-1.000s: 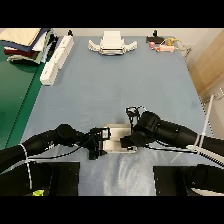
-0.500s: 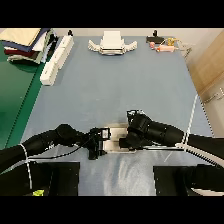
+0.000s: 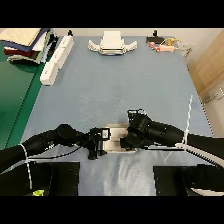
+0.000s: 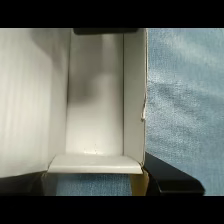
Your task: Fold the box.
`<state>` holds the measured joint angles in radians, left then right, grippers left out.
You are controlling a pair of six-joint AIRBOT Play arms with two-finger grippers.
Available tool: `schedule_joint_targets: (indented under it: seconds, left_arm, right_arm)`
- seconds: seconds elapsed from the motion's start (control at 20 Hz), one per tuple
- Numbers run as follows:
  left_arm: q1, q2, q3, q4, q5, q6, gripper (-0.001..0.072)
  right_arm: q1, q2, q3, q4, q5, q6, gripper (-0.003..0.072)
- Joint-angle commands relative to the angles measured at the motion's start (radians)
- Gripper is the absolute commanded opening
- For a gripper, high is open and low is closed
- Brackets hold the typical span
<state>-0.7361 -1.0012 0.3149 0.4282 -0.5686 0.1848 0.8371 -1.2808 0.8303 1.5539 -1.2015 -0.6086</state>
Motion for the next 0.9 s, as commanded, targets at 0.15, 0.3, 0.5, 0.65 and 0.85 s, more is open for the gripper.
schedule_joint_targets:
  seconds: [0.15, 0.3, 0.5, 0.65, 0.85]
  left_arm:
    - [0.0, 0.0, 0.001, -0.001, 0.0, -0.002, 0.0424]
    - [0.0, 0.0, 0.001, -0.001, 0.0, -0.002, 0.0424]
    - [0.0, 0.0, 0.001, -0.001, 0.0, -0.002, 0.0423]
    - [0.0, 0.0, 0.001, -0.001, 0.0, -0.002, 0.0424]
    - [0.0, 0.0, 0.001, -0.001, 0.0, -0.002, 0.0424]
  right_arm:
    - [-0.001, 0.092, 0.002, 0.025, -0.023, -0.001, 0.0476]
    - [-0.01, 0.165, 0.024, 0.021, -0.068, 0.008, 0.0476]
    - [-0.028, 0.265, 0.073, 0.011, -0.15, 0.005, 0.0469]
    - [-0.04, 0.346, 0.089, -0.057, -0.18, -0.013, 0.0033]
    - [-0.242, 0.348, 0.082, -0.07, -0.251, -0.195, 0.0002]
